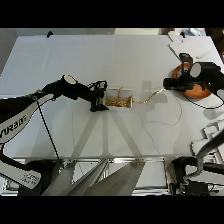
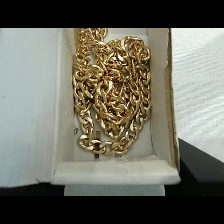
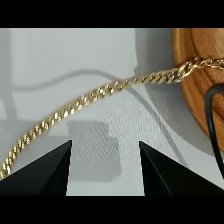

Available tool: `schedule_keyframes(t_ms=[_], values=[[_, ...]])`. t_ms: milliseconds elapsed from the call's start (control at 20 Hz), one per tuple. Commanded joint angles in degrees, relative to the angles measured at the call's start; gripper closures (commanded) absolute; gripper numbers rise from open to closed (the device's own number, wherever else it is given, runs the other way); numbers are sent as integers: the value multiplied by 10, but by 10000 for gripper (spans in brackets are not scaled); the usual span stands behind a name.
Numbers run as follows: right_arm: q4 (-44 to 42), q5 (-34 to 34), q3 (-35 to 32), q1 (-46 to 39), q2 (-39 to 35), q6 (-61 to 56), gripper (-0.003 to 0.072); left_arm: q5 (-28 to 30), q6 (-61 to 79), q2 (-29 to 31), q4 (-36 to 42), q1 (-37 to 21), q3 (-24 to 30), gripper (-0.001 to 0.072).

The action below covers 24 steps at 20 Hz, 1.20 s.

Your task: Fold the box and place the chain.

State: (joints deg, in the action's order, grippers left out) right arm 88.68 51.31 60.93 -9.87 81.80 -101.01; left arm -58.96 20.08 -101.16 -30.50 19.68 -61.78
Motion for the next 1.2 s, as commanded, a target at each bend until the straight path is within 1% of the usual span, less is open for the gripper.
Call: schedule_keyframes(t_ms=[0, 200, 400, 500, 600, 700, 750, 800, 900, 950, 1000, 1150], values=[[13, -69, 0, -1, 10, -146, 209, 0, 0, 0, 0, 0, 0, 433], [62, -70, 0, -1, 22, -239, 210, 0, 0, 0, 0, 0, 0, 433], [71, -73, 0, 5, 38, -332, 210, 0, 0, 0, 0, 0, 0, 433], [108, -86, 0, 13, 43, -367, 212, 0, 0, 0, 0, 0, 0, 433], [149, -91, 0, 22, 56, -408, 233, 0, 0, 0, 0, 0, 0, 433], [162, -90, 0, 28, 74, -443, 233, 0, 0, 0, 0, 0, 0, 433], [164, -95, 0, 31, 83, -454, 246, 0, 0, 0, 0, 0, 0, 433], [173, -105, 0, 34, 88, -457, 333, 0, 0, 0, 0, 0, 0, 433], [206, -139, 0, 41, 90, -455, 579, 0, 0, 0, 0, 0, 0, 433], [216, -146, 0, 45, 89, -455, 674, 0, 0, 0, 0, 0, 0, 433], [222, -144, 0, 50, 87, -452, 675, 0, 0, 0, 0, 0, 0, 433], [221, -141, 0, 69, 74, -380, 676, 0, 0, 0, 0, 0, 0, 433]])
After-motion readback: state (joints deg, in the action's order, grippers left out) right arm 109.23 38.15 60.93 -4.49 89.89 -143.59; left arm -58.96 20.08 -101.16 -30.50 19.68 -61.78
